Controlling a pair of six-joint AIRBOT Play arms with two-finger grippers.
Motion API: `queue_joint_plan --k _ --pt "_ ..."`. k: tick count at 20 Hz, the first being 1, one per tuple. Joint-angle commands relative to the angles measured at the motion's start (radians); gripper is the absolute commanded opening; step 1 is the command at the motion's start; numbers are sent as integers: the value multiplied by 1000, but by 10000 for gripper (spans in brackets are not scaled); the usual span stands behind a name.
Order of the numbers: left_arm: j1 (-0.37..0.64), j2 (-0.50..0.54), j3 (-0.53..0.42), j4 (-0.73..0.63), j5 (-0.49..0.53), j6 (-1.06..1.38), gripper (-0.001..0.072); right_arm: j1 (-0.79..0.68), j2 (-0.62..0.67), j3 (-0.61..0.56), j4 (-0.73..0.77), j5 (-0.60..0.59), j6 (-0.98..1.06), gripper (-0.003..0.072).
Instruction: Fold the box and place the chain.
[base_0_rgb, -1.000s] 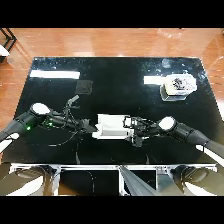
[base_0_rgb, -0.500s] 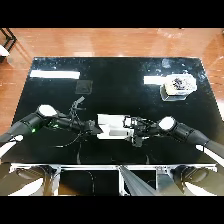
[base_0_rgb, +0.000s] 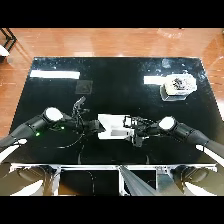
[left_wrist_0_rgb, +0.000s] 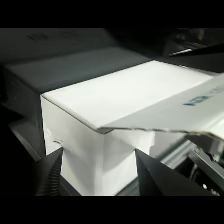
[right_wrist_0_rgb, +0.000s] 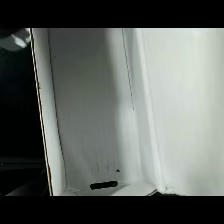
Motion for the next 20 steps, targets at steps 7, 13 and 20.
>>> queue_joint_plan --k 7,13,20 --pt "-77 -1 0 140 92 -167 554 0 0 0 1 0 1 362" --pt "-76 -3 0 140 89 -167 555 3 0 0 -3 0 1 362" --pt "-165 -4 105 526 87 -494 555 4 0 0 -3 -4 3 362"
